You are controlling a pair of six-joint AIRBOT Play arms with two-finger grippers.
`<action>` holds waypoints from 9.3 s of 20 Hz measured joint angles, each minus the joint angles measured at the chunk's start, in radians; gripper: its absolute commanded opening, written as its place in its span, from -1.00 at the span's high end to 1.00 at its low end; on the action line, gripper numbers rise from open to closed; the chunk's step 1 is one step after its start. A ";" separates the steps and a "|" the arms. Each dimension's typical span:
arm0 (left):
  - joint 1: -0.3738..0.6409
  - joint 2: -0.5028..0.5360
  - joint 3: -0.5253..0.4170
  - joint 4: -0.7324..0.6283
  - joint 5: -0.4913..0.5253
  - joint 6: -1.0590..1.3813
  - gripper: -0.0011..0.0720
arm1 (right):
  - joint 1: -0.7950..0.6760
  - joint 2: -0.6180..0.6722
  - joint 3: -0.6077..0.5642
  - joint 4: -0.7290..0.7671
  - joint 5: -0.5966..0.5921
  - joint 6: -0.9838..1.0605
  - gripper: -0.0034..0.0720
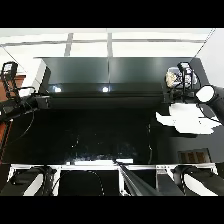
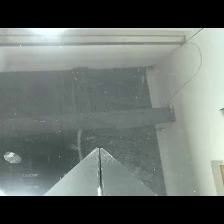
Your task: Fold the box and place the chain.
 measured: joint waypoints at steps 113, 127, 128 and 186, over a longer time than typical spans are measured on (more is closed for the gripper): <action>-0.334 -0.704 0.386 -0.528 -0.343 1.032 0.91 | 0.079 0.280 -0.113 0.049 0.094 -0.322 -0.91; -0.395 -0.793 0.255 -0.517 -0.063 1.416 0.90 | 0.090 0.178 -0.244 0.373 0.058 -1.045 -0.91; -0.397 -0.795 0.257 -0.507 -0.067 1.420 0.90 | 0.096 0.158 -0.250 0.383 0.053 -1.075 -0.91; -0.399 -0.801 0.264 -0.462 -0.112 1.434 0.90 | 0.346 -0.254 -0.148 0.748 0.040 -1.611 -0.91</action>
